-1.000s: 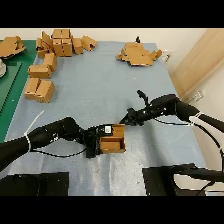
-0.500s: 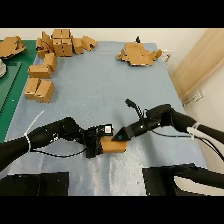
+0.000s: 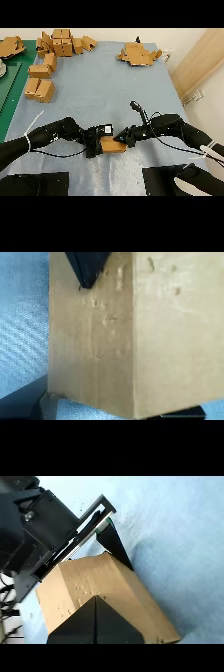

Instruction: Fold the box.

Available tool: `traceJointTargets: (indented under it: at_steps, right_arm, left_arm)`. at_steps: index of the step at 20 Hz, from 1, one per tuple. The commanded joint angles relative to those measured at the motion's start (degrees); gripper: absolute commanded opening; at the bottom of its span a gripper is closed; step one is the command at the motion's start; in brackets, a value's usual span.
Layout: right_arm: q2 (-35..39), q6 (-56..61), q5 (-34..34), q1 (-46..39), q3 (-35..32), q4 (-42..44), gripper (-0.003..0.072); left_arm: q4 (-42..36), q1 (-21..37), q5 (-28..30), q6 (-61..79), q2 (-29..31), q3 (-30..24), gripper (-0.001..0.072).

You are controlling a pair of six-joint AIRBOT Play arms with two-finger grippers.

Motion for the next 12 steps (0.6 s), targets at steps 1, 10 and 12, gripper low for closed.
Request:
traceJointTargets:
  at_steps: [1, 10, 12]
  right_arm:
    - [5.7, -1.4, 8.3, 5.9, -0.5, -7.2, 0.0004]
    - [12.9, 5.9, 23.1, 25.9, -2.1, -31.1, 0.0265]
    - [12.9, 5.9, 23.9, 25.9, -2.0, -35.5, 0.0298]
  left_arm:
    - [0.0, 0.0, 0.0, 0.0, 0.0, 0.0, 0.0386]
    - [0.0, 0.0, 0.0, 0.0, 0.0, 0.0, 0.0386]
    - [0.0, 0.0, 0.0, 0.0, 0.0, 0.0, 0.0386]
